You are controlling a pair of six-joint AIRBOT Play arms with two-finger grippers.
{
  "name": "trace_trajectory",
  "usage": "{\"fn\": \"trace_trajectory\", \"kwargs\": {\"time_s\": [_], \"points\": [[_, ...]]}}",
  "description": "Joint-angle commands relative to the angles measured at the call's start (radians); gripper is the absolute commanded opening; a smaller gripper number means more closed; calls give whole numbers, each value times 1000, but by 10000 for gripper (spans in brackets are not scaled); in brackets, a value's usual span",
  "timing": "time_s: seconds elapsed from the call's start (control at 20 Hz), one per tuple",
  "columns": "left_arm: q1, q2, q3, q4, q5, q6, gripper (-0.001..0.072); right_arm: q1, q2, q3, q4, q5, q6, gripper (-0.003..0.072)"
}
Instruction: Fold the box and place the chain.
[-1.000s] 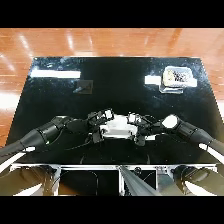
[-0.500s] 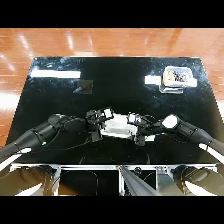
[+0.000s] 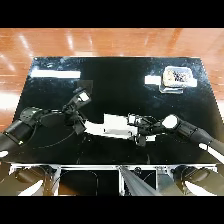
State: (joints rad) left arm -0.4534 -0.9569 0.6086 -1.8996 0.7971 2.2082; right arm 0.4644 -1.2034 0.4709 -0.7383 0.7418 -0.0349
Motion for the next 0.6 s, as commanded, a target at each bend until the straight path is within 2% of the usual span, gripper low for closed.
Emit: {"fn": "trace_trajectory", "kwargs": {"time_s": [0.0, 0.2, 0.55], "points": [[89, 18, -38, 24, 101, -165, 21, 1, -1, -1, -41, 13, 1, 549], [100, 17, -97, -16, 119, -176, 22, 1, -4, -1, -41, 14, 1, 548], [99, 11, -98, -46, 113, -173, 22, 1, -4, -1, -37, 6, 1, 549]]}}
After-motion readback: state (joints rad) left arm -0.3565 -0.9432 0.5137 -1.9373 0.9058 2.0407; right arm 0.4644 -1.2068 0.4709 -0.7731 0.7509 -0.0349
